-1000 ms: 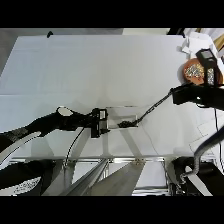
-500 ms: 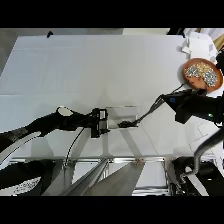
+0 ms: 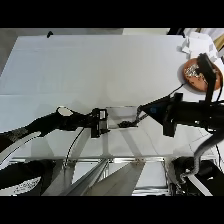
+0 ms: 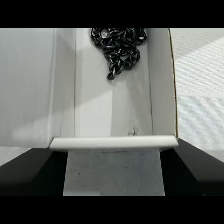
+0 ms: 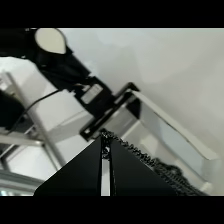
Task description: Fold the box and place the chain.
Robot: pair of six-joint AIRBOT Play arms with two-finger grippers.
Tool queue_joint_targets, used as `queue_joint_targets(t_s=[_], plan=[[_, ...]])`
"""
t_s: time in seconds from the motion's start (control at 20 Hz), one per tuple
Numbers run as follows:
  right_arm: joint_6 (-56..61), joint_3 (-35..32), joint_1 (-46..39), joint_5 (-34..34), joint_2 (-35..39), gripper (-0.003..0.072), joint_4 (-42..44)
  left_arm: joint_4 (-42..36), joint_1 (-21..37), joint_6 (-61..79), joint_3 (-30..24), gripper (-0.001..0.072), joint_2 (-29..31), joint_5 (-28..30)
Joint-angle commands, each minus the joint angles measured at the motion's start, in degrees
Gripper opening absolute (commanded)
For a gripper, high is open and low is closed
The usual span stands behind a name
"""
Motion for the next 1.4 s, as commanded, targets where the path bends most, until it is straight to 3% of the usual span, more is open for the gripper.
queue_joint_targets(t_s=[0.0, 0.25, 0.65, 1.0, 1.25, 1.3, 1.35], plan=[[-2.03, 0.07, 6.54, -3.28, -3.85, 0.0015, 3.26, 0.00, 0.00, 0.02, 0.00, 0.0269, -0.02, 0.00], [-3.28, 0.07, 12.81, -5.31, -9.66, 0.0015, 0.15, 0.00, 0.00, 0.02, 0.00, 0.0269, -0.02, 0.00], [-1.05, 0.04, 12.92, -6.60, -17.75, 0.0015, -9.18, 0.00, 0.00, 0.02, 0.00, 0.0269, -0.02, 0.02], [-1.11, -0.15, 12.92, -7.43, -32.24, 0.0015, -9.40, 0.02, 0.00, 0.02, 0.00, 0.0269, -0.02, 0.02], [-1.18, -0.35, 12.92, -8.31, -35.36, 0.0017, -9.38, 0.02, 0.00, 0.02, 0.00, 0.0269, -0.02, 0.02], [-1.33, -0.35, 12.92, -8.28, -35.36, 0.0024, -9.40, 0.02, 0.00, 0.02, 0.00, 0.0269, -0.02, 0.00], [-1.31, -0.35, 12.92, -8.26, -35.34, 0.0083, -9.38, 0.00, 0.00, 0.00, 0.00, 0.0269, -0.02, 0.02]])
